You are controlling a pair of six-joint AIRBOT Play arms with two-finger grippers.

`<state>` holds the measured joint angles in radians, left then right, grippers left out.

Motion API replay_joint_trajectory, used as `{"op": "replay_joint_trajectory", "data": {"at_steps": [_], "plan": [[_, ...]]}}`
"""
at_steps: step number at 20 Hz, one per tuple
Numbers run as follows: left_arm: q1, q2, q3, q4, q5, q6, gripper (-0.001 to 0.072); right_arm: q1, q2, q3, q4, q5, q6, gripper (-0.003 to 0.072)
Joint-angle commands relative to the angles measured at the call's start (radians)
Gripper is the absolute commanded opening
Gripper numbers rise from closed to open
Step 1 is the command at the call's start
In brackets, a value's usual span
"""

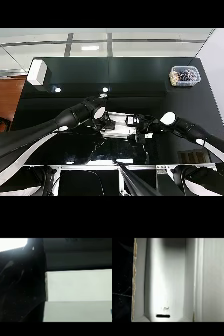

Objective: Fold the box and place the chain.

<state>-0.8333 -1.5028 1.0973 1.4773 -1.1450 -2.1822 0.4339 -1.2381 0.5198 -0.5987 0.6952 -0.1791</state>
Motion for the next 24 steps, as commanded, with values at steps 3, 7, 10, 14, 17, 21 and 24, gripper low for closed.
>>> {"op": "replay_joint_trajectory", "data": {"at_steps": [3,7,10,14,17,21,24], "plan": [[0.0,-0.001,0.0,0.002,-0.005,0.003,0.0028,-0.001,0.0,0.0,0.0,0.0,-0.001,0.0071],[0.0,-0.001,0.0,-0.003,-0.008,0.002,0.0029,0.0,0.0,0.0,0.0,0.0,-0.001,0.0071],[0.0,-0.001,0.0,-0.009,-0.008,0.002,0.0029,0.0,0.0,0.0,0.005,0.001,-0.001,0.0071],[0.0,-0.001,0.0,-0.016,0.003,0.003,0.0028,0.0,0.0,0.0,0.007,-0.029,0.04,0.026],[0.005,0.0,0.0,-0.017,0.01,0.001,0.0028,-0.003,0.018,0.005,-0.032,-0.026,0.133,0.072],[0.005,0.0,0.0,-0.015,0.017,-0.029,0.0028,-0.004,0.13,0.014,-0.2,0.055,0.206,0.0713],[0.005,0.0,0.0,-0.012,0.017,-0.028,0.0028,-0.004,0.192,0.014,-0.297,0.057,0.21,0.0713]]}}
